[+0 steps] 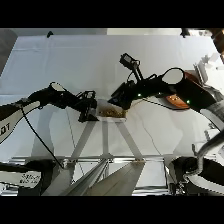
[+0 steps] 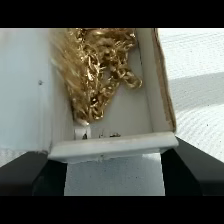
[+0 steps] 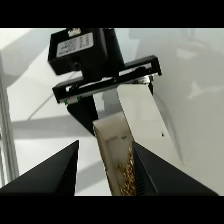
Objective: Fold the box and place the chain.
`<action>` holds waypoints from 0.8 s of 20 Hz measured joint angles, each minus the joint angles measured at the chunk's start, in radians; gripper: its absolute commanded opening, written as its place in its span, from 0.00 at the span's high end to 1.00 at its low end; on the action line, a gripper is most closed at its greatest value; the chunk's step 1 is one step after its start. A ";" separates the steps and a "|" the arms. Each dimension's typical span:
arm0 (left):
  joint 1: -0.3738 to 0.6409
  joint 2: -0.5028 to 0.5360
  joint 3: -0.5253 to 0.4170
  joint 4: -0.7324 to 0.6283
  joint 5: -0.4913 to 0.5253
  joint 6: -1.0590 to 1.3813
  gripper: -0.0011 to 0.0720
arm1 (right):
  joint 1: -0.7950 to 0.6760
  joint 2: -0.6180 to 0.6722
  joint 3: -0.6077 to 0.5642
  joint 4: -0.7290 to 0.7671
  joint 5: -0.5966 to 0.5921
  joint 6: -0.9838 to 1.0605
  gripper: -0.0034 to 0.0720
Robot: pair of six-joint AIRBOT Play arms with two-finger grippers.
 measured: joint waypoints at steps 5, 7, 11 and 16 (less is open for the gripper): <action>0.000 0.000 0.000 0.000 0.000 0.000 0.78 | -0.068 0.080 0.000 -0.121 0.044 0.003 0.47; 0.000 0.000 0.000 0.000 0.000 0.000 0.78 | -0.122 0.101 0.000 -0.185 0.076 -0.013 0.48; 0.000 0.000 0.000 0.000 0.000 0.000 0.78 | -0.228 0.089 0.000 -0.300 0.147 -0.116 0.48; 0.000 0.000 0.000 0.000 0.000 0.000 0.78 | -0.290 -0.046 0.000 -0.354 0.164 -0.391 0.34</action>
